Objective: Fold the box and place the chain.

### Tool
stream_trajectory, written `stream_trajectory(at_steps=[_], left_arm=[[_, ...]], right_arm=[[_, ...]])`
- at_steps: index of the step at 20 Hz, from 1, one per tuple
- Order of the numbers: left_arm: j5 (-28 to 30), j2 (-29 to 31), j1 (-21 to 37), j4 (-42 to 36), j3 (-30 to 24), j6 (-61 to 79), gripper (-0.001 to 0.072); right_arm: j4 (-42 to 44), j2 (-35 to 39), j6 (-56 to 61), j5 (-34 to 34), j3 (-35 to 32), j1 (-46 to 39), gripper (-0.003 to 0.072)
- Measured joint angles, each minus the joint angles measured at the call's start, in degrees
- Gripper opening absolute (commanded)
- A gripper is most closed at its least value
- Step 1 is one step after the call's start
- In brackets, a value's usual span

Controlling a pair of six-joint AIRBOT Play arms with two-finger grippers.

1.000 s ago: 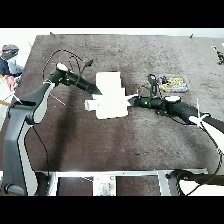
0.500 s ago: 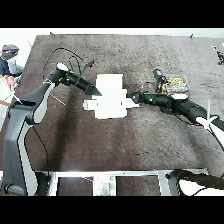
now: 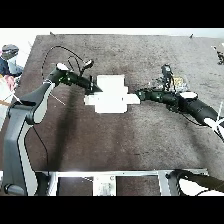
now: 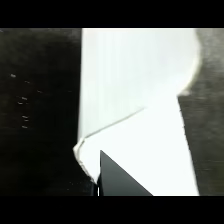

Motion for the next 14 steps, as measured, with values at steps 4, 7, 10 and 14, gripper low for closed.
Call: stream_trajectory(at_steps=[4,7,10,14], left_arm=[[3.6,0.0,-0.2,0.6,-0.1,3.0,0.0008],[5.3,-0.1,-0.3,2.2,-0.1,3.9,0.0009],[6.3,-0.5,-0.3,3.2,-0.3,4.5,0.0009],[6.9,-0.9,-0.3,3.4,-1.3,6.4,0.0010]], right_arm=[[-1.7,-0.6,-0.1,0.0,0.0,-0.2,0.0474],[-2.2,-1.9,-2.1,0.0,0.0,-0.2,0.0474],[-2.3,-2.6,-4.8,-0.1,0.0,-0.2,0.0474],[-2.4,-2.9,-8.0,-0.1,0.0,-0.2,0.0505]])
